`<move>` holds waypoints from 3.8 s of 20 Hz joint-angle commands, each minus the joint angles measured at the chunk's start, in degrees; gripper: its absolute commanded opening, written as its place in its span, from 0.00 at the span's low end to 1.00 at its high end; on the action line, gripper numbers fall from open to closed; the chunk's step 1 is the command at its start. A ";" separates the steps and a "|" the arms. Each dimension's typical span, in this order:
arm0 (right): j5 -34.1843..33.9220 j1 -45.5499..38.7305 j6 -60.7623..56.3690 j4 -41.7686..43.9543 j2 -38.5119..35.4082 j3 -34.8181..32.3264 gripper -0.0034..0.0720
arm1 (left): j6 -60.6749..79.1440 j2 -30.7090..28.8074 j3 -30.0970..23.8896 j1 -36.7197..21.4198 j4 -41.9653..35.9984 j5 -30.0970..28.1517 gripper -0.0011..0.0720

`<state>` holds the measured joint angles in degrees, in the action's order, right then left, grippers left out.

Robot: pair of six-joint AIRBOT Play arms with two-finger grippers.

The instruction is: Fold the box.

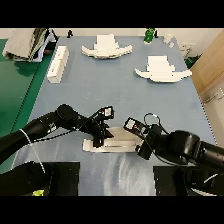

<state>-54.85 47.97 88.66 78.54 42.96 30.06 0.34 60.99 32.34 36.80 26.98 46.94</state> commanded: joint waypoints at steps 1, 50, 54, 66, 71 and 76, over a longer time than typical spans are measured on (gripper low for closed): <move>3.96 -14.10 31.61 20.50 -0.11 -0.17 1.00 | 0.02 0.02 -0.02 0.00 0.02 0.04 0.04; 4.20 -31.36 83.71 52.41 13.16 -6.95 0.97 | 0.02 0.02 -0.02 0.00 0.02 0.04 0.04; 6.36 -29.38 83.71 52.43 13.20 -8.28 0.97 | 0.02 0.02 -0.02 0.00 0.02 0.04 0.04; 6.32 -29.27 83.71 52.28 13.03 -9.64 0.72 | 0.02 0.02 -0.02 0.00 0.02 0.04 0.04; 5.97 -29.27 83.71 52.39 13.03 -9.60 0.72 | 0.02 0.02 -0.02 0.00 0.02 0.04 0.04; 5.97 -29.29 83.71 52.19 13.03 -9.60 0.72 | 0.02 0.02 -0.02 0.00 0.02 0.04 0.04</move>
<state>-48.49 18.63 172.35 130.91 55.96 20.51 0.36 60.99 32.34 36.80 26.98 47.00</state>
